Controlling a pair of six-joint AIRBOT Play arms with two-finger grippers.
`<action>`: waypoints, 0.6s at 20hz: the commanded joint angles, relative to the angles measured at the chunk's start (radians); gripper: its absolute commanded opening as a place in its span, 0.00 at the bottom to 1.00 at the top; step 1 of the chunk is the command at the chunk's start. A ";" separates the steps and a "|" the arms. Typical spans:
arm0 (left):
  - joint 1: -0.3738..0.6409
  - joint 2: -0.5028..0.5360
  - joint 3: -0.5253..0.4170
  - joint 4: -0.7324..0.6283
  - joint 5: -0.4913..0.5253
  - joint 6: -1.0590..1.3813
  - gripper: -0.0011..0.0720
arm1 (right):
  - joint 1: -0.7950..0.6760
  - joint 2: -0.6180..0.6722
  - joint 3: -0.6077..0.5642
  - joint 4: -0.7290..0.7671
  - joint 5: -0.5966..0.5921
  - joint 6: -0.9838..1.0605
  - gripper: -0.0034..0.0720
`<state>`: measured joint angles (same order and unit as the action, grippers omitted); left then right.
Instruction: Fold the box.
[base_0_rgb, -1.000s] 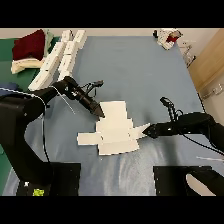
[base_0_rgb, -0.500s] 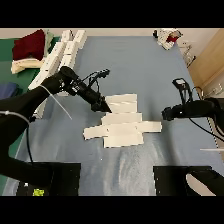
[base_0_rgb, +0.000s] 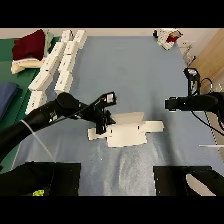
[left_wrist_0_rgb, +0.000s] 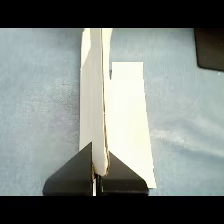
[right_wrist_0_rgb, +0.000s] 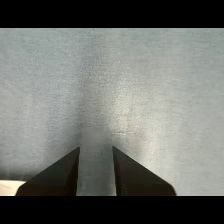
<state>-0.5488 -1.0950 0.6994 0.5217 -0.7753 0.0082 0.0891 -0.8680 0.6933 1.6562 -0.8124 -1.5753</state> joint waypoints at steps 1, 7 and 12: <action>-0.078 0.056 -0.103 0.002 0.143 0.060 0.03 | 0.000 0.000 0.003 0.024 0.003 0.024 0.47; -0.058 0.041 -0.093 0.002 0.126 0.059 0.03 | 0.000 0.000 -0.001 0.069 0.003 0.024 0.47; 0.051 -0.021 -0.008 0.002 -0.143 0.051 0.03 | 0.000 -0.006 -0.002 0.095 -0.004 0.024 0.47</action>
<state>-0.5461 -1.0805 0.6540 0.5255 -0.7673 0.0605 0.0891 -0.8719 0.6922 1.7275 -0.8143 -1.5524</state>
